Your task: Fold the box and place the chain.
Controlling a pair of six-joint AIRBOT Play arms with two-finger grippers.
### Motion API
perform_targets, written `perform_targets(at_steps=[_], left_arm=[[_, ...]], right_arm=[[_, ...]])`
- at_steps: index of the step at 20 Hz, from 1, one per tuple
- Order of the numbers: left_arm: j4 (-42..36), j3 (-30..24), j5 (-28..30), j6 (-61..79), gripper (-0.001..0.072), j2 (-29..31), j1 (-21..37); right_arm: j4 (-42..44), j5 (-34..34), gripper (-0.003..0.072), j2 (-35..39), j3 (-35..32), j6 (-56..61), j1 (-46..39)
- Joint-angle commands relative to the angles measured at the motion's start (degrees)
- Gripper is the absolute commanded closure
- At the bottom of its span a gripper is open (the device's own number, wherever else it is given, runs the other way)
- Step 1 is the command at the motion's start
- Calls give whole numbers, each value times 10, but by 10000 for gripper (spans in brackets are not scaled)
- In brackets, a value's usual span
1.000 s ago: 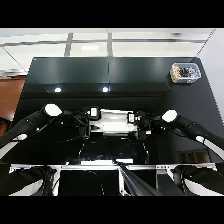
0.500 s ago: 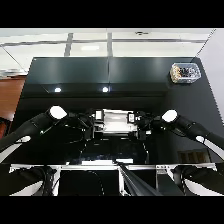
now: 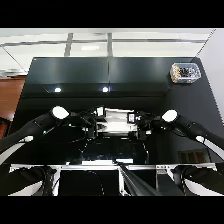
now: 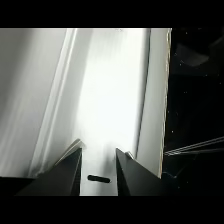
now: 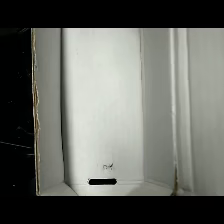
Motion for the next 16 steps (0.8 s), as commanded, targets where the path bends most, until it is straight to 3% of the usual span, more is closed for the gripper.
perform_targets(at_steps=[1,3,5,6,7,8,9,10,12,14,16], left_arm=[[-18,0,5,0,447,-11,-3],[-17,0,0,0,663,-16,-3],[-17,0,0,0,673,-16,-3],[-17,0,1,0,537,-16,-3],[-17,0,3,0,273,-16,-3],[-17,0,4,0,267,-16,-3],[-17,0,4,0,424,-16,-3],[-17,1,4,0,535,-16,-3],[-16,2,1,-1,323,-16,-2],[15,9,-16,-2,651,-7,5],[69,17,-33,-50,681,23,25]], right_arm=[[0,0,506,0,0,0,0],[0,0,506,0,0,0,0],[0,0,506,0,0,0,0],[0,0,506,0,0,0,0],[0,0,506,0,0,0,0],[0,0,506,0,0,0,0],[0,0,506,0,0,0,0],[0,0,506,0,0,0,0],[0,0,506,0,0,0,0],[0,0,506,0,0,0,0],[0,0,506,0,0,0,0]])
